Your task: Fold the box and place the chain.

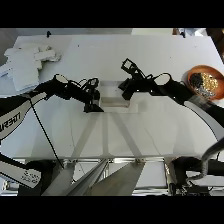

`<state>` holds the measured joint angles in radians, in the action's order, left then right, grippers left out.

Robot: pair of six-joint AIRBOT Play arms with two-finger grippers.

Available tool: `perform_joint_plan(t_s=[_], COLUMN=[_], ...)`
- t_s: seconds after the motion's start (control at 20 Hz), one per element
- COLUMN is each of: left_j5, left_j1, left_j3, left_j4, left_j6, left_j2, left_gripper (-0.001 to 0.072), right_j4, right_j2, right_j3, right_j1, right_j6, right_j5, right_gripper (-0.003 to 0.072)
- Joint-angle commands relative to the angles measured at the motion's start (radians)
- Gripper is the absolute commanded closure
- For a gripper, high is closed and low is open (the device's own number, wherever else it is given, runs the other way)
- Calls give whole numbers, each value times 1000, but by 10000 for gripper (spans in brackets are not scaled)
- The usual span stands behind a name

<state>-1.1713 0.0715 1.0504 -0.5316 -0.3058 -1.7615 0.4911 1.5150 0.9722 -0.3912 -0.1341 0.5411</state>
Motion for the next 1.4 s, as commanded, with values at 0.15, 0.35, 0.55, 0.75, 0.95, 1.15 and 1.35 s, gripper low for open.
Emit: perform_joint_plan(t_s=[0.15,0.35,0.55,0.75,0.95,1.15,1.35], left_j5=[0,0,0,0,0,0,0], left_j1=[-1,-1,-1,-1,-1,-1,-1], left_j3=[1,1,1,1,1,1,1], left_j4=[0,0,0,0,0,0,0], left_j6=[0,0,0,0,0,0,0], left_j2=[1,1,1,1,1,1,1], left_gripper=[310,310,310,310,310,310,310], right_j4=[-29,-27,78,412,499,570,569], right_j2=[39,-81,-249,-324,-285,-165,-64], right_j3=[1,1,1,1,-3,-3,-3], right_j1=[-2,-2,-1,16,91,112,112], right_j6=[0,1,3,-7,-94,-68,-37], right_j5=[-43,2,45,288,529,534,428], right_gripper=[680,679,678,682,633,336,279])
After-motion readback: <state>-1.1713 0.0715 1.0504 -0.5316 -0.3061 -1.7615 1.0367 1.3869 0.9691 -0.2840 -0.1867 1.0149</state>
